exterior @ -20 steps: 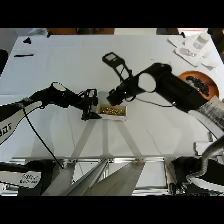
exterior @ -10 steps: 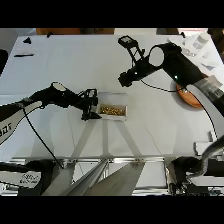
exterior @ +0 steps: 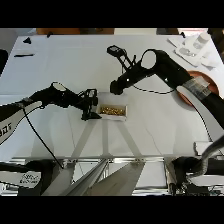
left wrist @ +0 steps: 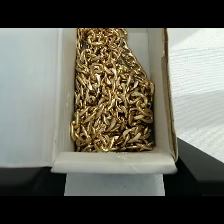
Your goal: Fold the box and place the chain.
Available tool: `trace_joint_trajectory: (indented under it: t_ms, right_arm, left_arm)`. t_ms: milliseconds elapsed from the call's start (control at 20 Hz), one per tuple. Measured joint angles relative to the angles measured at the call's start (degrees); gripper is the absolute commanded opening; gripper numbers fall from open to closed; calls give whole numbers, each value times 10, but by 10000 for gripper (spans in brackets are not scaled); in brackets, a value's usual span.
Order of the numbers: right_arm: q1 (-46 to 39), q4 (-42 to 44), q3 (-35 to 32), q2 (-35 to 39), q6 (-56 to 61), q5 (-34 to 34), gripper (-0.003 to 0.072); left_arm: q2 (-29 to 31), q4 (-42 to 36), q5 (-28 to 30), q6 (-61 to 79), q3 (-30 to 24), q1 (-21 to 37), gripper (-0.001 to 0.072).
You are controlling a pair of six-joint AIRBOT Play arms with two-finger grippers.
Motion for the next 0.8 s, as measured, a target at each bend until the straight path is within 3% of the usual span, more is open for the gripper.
trace_joint_trajectory:
  t_ms: [150,400,800]
  right_arm:
    - [20,6,-39,28,-31,-10,419]
    - [59,-7,-100,79,-95,-63,434]
    - [89,-79,-138,100,-134,-125,451]
  left_arm:
    - [0,0,0,0,0,0,318]
    - [0,0,0,0,0,0,318]
    - [0,0,0,0,0,0,318]
